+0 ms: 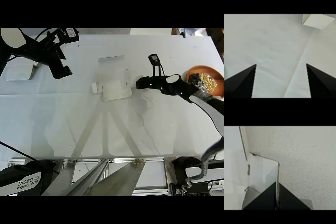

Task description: Fold the box and place the chain.

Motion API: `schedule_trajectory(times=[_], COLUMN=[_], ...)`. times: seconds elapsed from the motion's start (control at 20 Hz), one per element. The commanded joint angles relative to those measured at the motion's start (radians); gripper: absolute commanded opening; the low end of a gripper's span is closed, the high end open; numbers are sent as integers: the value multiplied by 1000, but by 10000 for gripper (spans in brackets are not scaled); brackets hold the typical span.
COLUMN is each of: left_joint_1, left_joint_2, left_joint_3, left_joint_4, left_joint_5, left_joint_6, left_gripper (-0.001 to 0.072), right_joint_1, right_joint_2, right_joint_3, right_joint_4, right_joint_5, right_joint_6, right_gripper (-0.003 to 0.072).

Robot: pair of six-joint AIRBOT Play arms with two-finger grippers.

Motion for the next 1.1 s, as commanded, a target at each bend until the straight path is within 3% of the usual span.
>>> schedule_trajectory(times=[0.0, 0.15, 0.4, 0.55, 0.85, 1.05], left_joint_1=[1, 1, 1, 0, 0, 0], left_joint_2=[0, 0, 0, -1, -19, -53], left_joint_3=[0, 0, 0, 0, 0, 0], left_joint_4=[1, -111, -586, -795, -982, -1001], left_joint_5=[19, -9, -14, -14, -14, -20], left_joint_6=[89, 4, -50, -50, -100, -100], left_gripper=[701, 701, 701, 701, 701, 700], right_joint_1=[0, 0, 0, 0, 0, 0], right_joint_2=[0, 0, 0, 0, 1, 0], right_joint_3=[0, 0, 0, 0, 0, 0], right_joint_4=[0, 0, 0, 0, 0, 0], right_joint_5=[2, 2, 2, 2, 2, 2], right_joint_6=[0, 0, 0, 0, 0, 0], right_gripper=[16, 16, 16, 16, 16, 16])
